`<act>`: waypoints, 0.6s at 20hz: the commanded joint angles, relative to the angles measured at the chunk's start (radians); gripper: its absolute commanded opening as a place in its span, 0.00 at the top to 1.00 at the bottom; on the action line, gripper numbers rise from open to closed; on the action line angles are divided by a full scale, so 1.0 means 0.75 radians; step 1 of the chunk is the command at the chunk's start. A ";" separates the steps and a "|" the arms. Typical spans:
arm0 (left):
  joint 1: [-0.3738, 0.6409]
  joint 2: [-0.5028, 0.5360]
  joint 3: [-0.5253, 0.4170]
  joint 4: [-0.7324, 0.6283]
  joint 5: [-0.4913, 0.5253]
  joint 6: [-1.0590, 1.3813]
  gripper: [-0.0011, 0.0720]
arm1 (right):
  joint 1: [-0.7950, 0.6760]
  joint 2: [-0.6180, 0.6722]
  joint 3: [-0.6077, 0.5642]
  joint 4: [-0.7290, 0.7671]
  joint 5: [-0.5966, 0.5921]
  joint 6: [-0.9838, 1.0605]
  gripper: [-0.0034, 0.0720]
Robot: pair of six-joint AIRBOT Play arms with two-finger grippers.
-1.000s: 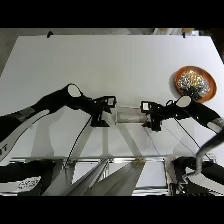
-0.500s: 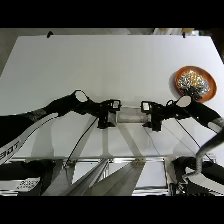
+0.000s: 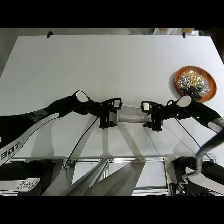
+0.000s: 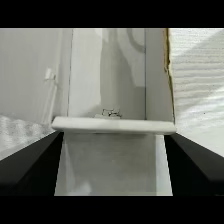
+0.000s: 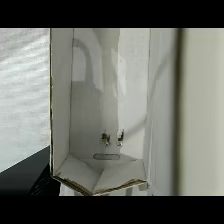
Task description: Fold the box and place the chain.
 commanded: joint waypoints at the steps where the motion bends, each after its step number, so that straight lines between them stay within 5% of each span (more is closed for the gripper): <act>1: 0.032 0.040 -0.001 0.060 -0.090 -0.002 0.02 | 0.001 -0.001 -0.001 0.001 -0.001 0.001 0.38; 12: 0.062 0.051 -0.012 0.050 -0.056 0.020 0.01 | 0.001 -0.001 -0.001 0.002 -0.001 0.001 0.38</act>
